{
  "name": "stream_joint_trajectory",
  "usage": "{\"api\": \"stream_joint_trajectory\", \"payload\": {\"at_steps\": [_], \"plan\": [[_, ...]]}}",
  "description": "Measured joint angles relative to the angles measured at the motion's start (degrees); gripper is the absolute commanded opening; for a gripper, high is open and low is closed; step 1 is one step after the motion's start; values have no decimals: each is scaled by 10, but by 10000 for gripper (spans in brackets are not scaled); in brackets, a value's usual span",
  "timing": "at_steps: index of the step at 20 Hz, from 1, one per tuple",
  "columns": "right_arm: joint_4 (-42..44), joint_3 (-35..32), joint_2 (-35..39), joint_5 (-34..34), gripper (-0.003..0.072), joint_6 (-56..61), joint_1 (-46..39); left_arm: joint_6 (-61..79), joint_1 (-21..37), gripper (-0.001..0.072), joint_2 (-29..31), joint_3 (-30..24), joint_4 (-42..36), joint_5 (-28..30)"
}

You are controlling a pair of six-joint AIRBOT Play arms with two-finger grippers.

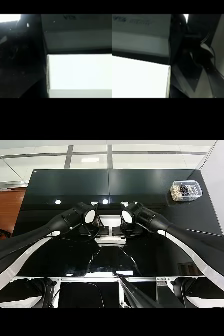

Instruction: Fold the box and place the chain.

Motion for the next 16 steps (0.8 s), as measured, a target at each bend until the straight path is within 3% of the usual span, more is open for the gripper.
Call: {"api": "stream_joint_trajectory", "payload": {"at_steps": [6,8,12,14,16], "plan": [[1,0,-2,-1,144,5,0,-2,0,28,0,0,-1,0],[3,0,-4,-1,12,6,0,-2,0,28,0,0,-2,0],[4,0,-7,2,24,9,0,-4,0,28,0,0,-3,-2],[4,0,-5,3,437,2,0,0,0,28,0,0,0,3],[5,0,7,5,438,-2,0,0,0,28,0,0,0,-2]]}}
